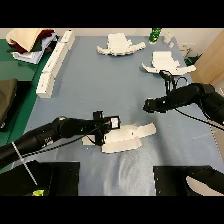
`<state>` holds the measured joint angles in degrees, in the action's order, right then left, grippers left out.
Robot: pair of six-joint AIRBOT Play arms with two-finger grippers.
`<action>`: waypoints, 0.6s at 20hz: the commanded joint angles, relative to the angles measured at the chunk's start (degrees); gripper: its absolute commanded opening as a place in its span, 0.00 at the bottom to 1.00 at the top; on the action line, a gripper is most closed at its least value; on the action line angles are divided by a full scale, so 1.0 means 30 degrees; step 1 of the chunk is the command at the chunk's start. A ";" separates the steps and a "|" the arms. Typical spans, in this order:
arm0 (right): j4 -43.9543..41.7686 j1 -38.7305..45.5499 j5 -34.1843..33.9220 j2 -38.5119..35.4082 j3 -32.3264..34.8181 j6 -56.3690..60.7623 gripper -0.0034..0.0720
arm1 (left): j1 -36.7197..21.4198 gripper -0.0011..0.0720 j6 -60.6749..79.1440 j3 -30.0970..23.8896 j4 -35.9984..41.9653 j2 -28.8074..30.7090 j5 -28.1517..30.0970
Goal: Fold the box.
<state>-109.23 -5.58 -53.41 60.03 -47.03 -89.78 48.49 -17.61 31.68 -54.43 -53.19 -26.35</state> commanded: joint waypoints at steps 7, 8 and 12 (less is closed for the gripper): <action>-0.0109 -0.0007 0.0000 0.0000 -0.0015 0.0000 0.58 | -0.1756 0.03 0.3359 0.2295 0.5042 -0.2018 -0.2703; -0.0109 -0.0007 0.0000 0.0000 -0.0015 0.0000 0.58 | -0.1756 0.03 0.3708 0.2295 0.5472 -0.2273 -0.2703; -0.0117 -0.0007 0.0000 0.0000 -0.0015 0.0000 0.58 | -0.1763 0.03 0.3810 0.2273 0.5727 -0.2929 -0.2732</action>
